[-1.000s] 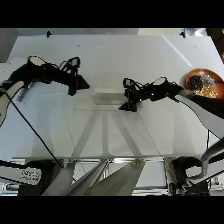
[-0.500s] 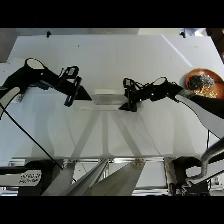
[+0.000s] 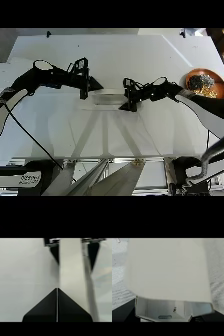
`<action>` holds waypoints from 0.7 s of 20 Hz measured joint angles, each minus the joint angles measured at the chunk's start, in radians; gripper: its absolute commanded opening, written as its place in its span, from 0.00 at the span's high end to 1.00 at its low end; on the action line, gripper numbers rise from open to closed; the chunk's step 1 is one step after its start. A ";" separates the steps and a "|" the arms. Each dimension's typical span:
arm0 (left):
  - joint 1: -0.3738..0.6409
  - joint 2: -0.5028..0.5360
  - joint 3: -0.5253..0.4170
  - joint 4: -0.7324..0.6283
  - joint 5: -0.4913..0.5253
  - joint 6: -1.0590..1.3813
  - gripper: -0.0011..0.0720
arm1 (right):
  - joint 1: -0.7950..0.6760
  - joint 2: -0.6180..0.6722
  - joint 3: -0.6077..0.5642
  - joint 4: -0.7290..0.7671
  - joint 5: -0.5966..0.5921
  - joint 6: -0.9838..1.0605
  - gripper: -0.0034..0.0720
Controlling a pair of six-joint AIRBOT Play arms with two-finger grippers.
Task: Fold the box and place the chain.
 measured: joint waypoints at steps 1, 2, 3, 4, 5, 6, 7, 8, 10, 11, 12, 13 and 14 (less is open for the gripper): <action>-0.002 -0.003 0.000 -0.005 0.041 0.002 0.97 | 0.000 0.000 0.000 0.000 0.000 0.000 0.27; -0.003 -0.005 0.000 -0.008 0.072 0.002 0.98 | 0.000 0.000 0.000 0.000 0.000 0.000 0.27; -0.002 -0.005 0.000 -0.011 0.091 0.002 0.98 | 0.000 0.000 0.000 0.000 0.000 0.000 0.27; 0.003 -0.003 0.000 -0.013 0.099 0.004 0.98 | 0.000 0.000 0.000 0.000 0.000 0.000 0.27; 0.013 0.004 0.000 -0.015 0.091 0.013 0.98 | 0.000 0.000 0.000 0.000 0.000 0.000 0.27; 0.028 0.010 0.000 -0.014 0.076 0.019 0.98 | 0.000 0.000 0.000 0.000 0.000 0.000 0.27; 0.047 0.016 0.000 0.000 0.048 0.024 0.98 | 0.000 0.000 0.000 0.000 0.000 0.000 0.27; 0.063 0.019 0.000 0.023 0.013 0.026 0.98 | 0.000 0.000 0.000 0.000 0.000 0.000 0.27; 0.085 0.023 -0.003 0.108 -0.058 0.028 0.98 | 0.000 0.000 0.000 0.000 0.000 0.000 0.27; 0.091 0.023 -0.010 0.146 -0.087 0.029 0.98 | 0.000 0.000 0.000 0.000 0.000 0.000 0.27; 0.093 0.024 -0.019 0.165 -0.106 0.032 0.98 | 0.000 0.000 0.000 0.000 0.000 0.000 0.27; 0.092 0.024 -0.027 0.171 -0.123 0.038 0.98 | 0.000 0.000 0.000 0.000 0.000 0.000 0.27; 0.088 0.021 -0.034 0.169 -0.135 0.044 0.98 | 0.000 0.000 0.000 0.000 0.000 0.000 0.27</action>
